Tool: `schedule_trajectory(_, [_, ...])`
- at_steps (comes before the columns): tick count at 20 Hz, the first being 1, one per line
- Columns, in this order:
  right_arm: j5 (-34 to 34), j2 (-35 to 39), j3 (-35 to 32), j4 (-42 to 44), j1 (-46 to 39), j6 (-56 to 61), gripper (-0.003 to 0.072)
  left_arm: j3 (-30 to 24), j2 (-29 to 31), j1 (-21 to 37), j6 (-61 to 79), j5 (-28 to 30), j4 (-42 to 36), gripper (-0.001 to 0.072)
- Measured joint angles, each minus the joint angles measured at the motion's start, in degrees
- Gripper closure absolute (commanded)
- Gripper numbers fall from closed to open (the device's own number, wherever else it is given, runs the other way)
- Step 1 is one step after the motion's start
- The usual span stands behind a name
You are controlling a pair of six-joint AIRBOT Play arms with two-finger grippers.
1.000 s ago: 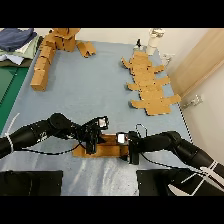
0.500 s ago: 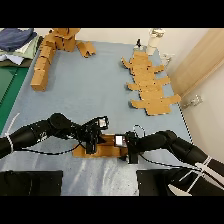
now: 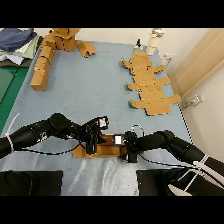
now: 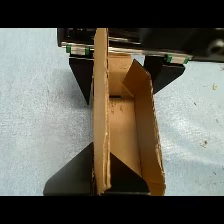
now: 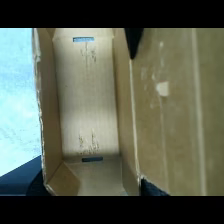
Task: Fold the box.
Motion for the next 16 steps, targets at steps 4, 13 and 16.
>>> schedule_trajectory(4, [0.09,-0.07,-0.11,-0.24,0.0,-0.02,0.0119,0.0,0.0,0.0,0.0,-0.07,0.0,0.0697])
schedule_trajectory(13, [0.15,-0.07,-0.13,-0.35,0.0,-0.02,0.0119,0.0,0.0,0.0,0.0,-0.04,0.0,0.0697])
schedule_trajectory(16, [0.17,-0.07,-0.13,-0.22,0.0,-0.02,0.0114,0.0,-0.02,0.0,0.0,-0.04,0.0,0.0696])
